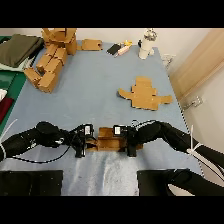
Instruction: Fold the box.
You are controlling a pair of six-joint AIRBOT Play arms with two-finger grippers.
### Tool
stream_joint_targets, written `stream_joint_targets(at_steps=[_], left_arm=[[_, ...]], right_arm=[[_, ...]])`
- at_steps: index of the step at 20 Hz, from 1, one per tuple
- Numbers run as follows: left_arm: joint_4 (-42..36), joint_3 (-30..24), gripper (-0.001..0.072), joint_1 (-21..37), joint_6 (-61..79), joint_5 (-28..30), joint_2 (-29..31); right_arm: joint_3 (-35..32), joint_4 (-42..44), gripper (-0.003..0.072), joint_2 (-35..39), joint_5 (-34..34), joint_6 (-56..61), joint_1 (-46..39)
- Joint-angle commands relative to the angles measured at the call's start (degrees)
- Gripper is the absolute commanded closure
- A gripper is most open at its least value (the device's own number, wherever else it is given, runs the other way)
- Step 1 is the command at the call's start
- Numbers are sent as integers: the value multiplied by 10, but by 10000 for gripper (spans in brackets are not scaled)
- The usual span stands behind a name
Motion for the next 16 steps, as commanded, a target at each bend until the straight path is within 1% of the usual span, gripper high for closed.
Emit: stream_joint_targets(at_steps=[1, 6, 7, 8, 11, 15, 16], left_arm=[[-1, 7, 489, -11, 0, -4, -9], [-16, 8, 490, -12, 1, 2, -9], [-27, 8, 513, -12, 9, 5, -11], [-32, 9, 605, -16, 19, 6, -12], [-66, 11, 605, -31, 46, 18, -17], [-68, 23, 605, -33, 47, 21, -30], [-68, 23, 582, -33, 47, 21, -30]], right_arm=[[0, 0, 173, 0, 0, 0, 0], [0, 0, 173, 0, 0, 0, 0], [0, 0, 173, 0, 0, 0, 0], [0, 0, 173, 0, 0, 0, 0], [0, 0, 173, 0, 0, 0, 0], [0, 0, 173, 0, 0, 0, 0], [0, 0, 173, 0, 0, 0, 0]])
